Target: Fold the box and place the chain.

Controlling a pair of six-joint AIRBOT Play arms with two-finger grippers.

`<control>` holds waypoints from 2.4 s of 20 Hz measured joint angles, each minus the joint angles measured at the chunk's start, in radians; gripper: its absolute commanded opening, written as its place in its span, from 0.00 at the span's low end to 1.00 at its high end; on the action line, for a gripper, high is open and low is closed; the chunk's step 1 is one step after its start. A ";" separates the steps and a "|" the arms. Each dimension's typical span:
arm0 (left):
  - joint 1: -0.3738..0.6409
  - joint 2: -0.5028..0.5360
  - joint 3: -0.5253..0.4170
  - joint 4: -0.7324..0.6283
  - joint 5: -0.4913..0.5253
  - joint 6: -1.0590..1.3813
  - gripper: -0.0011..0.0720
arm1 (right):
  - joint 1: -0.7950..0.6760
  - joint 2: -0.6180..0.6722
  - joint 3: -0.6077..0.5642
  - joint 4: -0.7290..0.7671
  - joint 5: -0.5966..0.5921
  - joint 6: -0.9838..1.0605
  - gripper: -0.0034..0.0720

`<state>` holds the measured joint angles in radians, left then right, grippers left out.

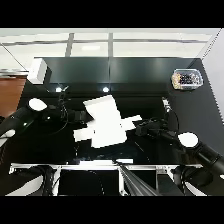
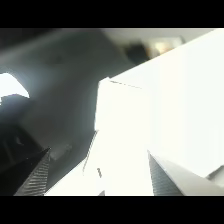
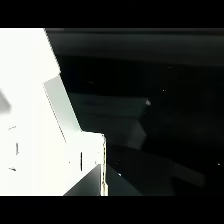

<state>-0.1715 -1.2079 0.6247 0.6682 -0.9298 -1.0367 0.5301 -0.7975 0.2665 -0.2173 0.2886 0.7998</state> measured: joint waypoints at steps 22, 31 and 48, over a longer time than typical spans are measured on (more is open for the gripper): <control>0.013 -0.394 0.301 -0.113 -0.459 0.698 0.04 | -0.078 0.001 0.127 -0.262 0.164 0.013 0.98; -0.154 -0.143 0.135 -0.053 -0.101 0.966 0.05 | -0.085 -0.013 0.286 -0.709 0.459 -0.303 0.98; -0.256 -0.143 0.114 0.051 0.106 1.136 0.05 | 0.018 -0.229 0.295 -0.778 0.520 -0.491 0.98</control>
<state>-0.4274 -1.3514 0.7391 0.7189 -0.8238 0.0990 0.5484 -1.0264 0.5613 -0.9955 0.8089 0.3088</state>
